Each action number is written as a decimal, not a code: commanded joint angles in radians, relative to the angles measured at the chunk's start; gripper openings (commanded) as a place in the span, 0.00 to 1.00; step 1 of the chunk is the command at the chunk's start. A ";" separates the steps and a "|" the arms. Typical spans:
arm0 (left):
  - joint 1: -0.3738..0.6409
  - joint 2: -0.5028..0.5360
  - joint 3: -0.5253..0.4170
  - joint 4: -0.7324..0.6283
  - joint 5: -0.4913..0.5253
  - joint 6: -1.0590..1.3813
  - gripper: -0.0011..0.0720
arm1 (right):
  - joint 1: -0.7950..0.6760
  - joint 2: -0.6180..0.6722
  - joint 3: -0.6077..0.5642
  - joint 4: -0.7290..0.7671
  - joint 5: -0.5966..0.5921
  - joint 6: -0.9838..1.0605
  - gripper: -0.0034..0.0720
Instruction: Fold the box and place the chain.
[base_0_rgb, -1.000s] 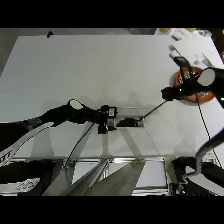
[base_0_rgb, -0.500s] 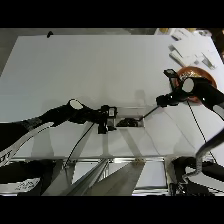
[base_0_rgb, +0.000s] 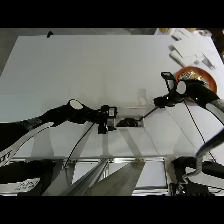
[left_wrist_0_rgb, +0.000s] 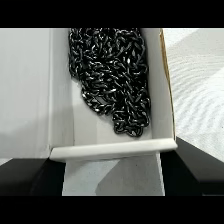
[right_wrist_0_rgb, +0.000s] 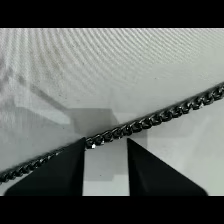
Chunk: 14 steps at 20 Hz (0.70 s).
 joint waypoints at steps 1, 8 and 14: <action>0.000 0.000 -0.001 0.000 0.000 0.000 0.03 | 0.001 -0.006 0.000 -0.007 -0.008 0.007 0.23; 0.000 0.000 -0.001 0.000 0.000 0.000 0.03 | 0.001 0.125 0.000 -0.008 0.090 -0.024 0.07; 0.000 0.000 -0.001 0.000 0.000 0.000 0.03 | 0.001 0.496 -0.003 0.110 0.175 -0.082 0.07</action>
